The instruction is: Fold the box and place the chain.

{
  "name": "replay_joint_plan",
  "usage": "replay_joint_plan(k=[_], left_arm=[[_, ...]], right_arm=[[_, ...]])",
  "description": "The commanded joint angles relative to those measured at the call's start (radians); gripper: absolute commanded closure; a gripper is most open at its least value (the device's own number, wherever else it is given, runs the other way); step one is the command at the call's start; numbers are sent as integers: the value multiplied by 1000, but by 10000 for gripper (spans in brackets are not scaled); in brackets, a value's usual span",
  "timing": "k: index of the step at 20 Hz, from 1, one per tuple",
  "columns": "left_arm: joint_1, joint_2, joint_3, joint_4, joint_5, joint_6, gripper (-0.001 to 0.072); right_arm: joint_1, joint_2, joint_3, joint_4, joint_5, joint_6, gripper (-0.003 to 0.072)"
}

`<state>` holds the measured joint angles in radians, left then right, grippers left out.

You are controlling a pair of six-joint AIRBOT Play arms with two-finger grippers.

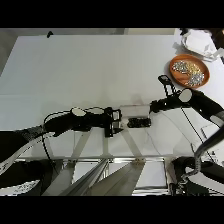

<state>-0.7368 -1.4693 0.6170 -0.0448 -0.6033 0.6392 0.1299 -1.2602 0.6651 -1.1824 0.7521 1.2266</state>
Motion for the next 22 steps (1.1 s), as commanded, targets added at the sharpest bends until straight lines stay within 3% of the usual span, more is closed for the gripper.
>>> replay_joint_plan(k=[1, 4, 7, 22], left_arm=[[0, 0, 0, 0, 0, 0, 435], [0, 0, 0, 0, 0, 0, 435], [0, 0, 0, 0, 0, 0, 435], [0, 0, 0, 0, 0, 0, 435]], right_arm=[[8, -16, 0, 1, 11, 0, 447], [31, -20, 0, 1, 11, 0, 590], [31, -4, 0, 1, 58, 0, 666], [30, 602, 0, -33, 332, 60, 666]])
